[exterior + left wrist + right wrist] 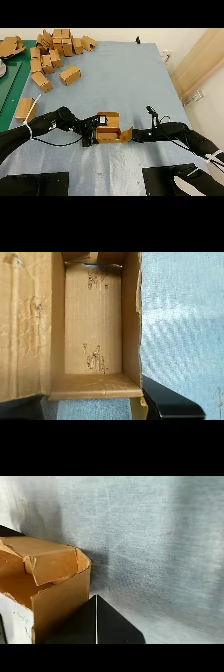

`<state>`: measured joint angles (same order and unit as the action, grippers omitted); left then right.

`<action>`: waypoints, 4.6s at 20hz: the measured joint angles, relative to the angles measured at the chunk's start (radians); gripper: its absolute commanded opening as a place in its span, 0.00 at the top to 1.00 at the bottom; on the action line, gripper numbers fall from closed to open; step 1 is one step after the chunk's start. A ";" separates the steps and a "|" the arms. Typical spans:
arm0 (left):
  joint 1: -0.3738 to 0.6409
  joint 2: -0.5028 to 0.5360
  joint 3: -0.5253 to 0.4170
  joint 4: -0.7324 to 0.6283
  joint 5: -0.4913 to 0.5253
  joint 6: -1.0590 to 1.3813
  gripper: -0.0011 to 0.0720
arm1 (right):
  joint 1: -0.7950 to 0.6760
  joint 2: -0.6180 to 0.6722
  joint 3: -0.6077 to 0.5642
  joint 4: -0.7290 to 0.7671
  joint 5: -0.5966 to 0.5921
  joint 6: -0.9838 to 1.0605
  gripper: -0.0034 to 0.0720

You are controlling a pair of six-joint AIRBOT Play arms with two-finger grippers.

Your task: Fold the box.

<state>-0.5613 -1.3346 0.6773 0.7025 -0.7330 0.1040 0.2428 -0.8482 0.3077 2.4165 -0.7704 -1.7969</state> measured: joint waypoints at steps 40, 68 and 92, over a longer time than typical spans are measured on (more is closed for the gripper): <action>0.000 0.000 0.000 0.000 0.000 0.000 0.69 | 0.306 -0.099 0.235 -0.342 0.041 0.315 0.56; 0.000 0.000 0.000 0.001 0.000 0.002 0.69 | 0.661 -0.554 0.692 -0.960 -0.392 1.117 0.42; 0.000 0.000 0.000 0.000 0.000 0.000 0.69 | 0.421 -0.303 0.726 -1.029 -0.652 1.032 0.95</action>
<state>-0.5613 -1.3346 0.6773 0.7025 -0.7330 0.1040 0.6636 -1.1515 1.0340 1.3876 -1.4220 -0.7650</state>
